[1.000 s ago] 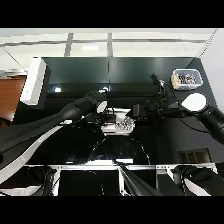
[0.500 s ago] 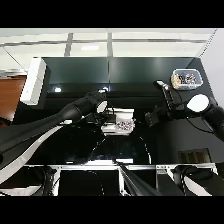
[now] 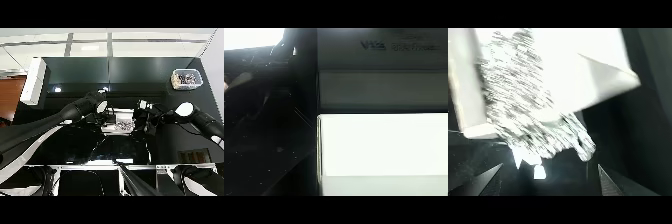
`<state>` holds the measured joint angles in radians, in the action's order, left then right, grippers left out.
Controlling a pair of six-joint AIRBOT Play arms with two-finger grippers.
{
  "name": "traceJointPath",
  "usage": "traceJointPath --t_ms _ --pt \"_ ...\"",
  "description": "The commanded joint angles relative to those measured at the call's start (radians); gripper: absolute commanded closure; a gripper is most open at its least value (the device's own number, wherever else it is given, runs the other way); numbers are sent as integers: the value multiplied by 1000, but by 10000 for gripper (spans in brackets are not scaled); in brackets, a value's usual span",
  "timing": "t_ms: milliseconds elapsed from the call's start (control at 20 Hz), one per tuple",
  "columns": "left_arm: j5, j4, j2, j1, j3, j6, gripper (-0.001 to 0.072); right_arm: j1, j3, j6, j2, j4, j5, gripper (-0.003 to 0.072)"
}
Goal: Fold the box and place the chain.
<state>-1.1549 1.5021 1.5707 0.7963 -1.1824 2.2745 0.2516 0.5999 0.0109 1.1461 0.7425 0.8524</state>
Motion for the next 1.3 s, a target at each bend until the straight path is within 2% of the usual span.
traceJointPath --t_ms 0,500,550,650,700,750,900,1050,1150,1250 --pt "-2 0 0 -1 -1 0 679 20 -5 -238 64 -79 7 -34" --pt "-2 -1 0 -1 -1 0 679 69 -5 -270 141 -104 -104 -34" --pt "-3 -1 0 -1 -1 0 679 68 -5 -268 146 -103 -110 -6" --pt "-6 -2 0 -1 -1 0 679 60 -4 -230 142 -96 -120 334" --pt "-6 -5 0 -1 -1 0 679 55 -3 -208 135 -93 -121 544" --pt "-6 -20 0 -1 -1 0 679 48 -3 -179 123 -79 -121 648" --pt "-5 -26 0 -1 -1 0 679 25 -3 24 51 27 -119 666" --pt "-5 -26 0 -1 -1 0 679 16 -2 333 -73 164 -89 666" --pt "-5 -26 0 -1 -1 0 679 16 5 483 -180 184 0 666" --pt "-2 -26 0 -1 -1 0 679 17 24 636 -277 133 101 667"
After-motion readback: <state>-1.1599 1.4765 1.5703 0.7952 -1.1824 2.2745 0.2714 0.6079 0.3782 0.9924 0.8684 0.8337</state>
